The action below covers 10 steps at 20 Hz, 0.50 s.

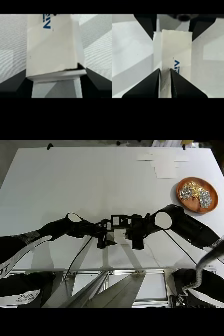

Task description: Fold the box and place the chain.

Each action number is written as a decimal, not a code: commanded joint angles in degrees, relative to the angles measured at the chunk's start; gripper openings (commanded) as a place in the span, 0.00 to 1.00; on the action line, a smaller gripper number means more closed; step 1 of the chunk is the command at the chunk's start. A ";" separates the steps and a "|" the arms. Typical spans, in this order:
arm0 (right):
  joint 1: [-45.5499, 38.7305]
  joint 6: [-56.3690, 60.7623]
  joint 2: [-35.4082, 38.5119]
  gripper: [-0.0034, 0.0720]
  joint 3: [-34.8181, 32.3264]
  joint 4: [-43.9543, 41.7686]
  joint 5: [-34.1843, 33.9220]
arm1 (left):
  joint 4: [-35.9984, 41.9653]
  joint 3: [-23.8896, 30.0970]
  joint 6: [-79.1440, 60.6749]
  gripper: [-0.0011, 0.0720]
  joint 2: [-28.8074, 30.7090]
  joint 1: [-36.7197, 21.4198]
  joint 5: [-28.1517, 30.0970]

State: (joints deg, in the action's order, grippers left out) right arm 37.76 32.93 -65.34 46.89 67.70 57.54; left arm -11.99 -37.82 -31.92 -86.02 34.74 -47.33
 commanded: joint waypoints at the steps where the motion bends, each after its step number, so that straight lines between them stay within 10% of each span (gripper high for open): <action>1: -0.04 0.24 0.22 0.15 -0.04 -0.02 -0.04 | -0.04 -0.07 -0.02 0.31 0.02 0.00 -0.04; 10: -0.02 0.20 1.51 0.15 -0.13 -0.07 -0.31 | -0.04 -0.07 -0.02 0.31 0.02 0.00 -0.04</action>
